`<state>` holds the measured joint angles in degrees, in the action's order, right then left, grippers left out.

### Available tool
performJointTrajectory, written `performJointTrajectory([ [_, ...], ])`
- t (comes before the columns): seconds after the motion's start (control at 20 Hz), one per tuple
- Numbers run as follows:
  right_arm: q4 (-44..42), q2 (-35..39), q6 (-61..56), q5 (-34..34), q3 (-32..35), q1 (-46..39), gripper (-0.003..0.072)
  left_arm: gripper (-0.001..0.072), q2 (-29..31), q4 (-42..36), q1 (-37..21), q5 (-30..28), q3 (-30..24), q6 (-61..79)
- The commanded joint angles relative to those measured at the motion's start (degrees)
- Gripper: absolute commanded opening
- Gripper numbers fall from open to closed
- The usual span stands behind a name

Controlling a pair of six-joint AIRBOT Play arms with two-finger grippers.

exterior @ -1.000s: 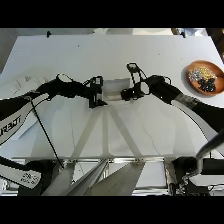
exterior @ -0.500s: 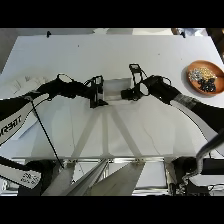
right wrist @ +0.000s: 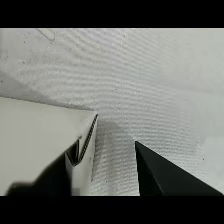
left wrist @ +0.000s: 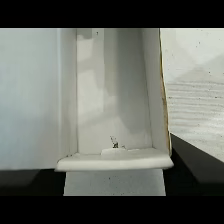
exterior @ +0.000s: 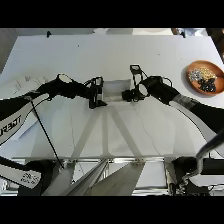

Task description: Fold the box and place the chain.

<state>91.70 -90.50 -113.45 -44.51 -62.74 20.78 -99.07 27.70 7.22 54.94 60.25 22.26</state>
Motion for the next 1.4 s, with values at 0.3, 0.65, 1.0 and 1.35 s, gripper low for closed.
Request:
performJointTrajectory([
  [0.3, -0.1, 0.0, -0.9, -5.6, -6.3, 0.2, 0.0412, 0.0393, 0.0, -0.4, 0.0, -0.1, 0.0, -0.2],
  [0.65, 1.5, -5.5, -1.9, -8.2, -7.8, 2.0, 0.0412, 0.0393, 0.0, -0.4, 0.0, -0.1, 0.0, -0.2],
  [1.0, 2.5, -6.3, -3.8, -8.4, -7.9, 2.0, 0.0019, 0.0393, 0.0, -0.4, 0.0, -0.1, 0.0, -0.2],
  [1.35, 2.4, -2.2, -3.8, -10.7, -8.1, 1.9, 0.0427, 0.0393, 0.0, -0.4, 0.0, -0.1, 0.0, -0.2],
])
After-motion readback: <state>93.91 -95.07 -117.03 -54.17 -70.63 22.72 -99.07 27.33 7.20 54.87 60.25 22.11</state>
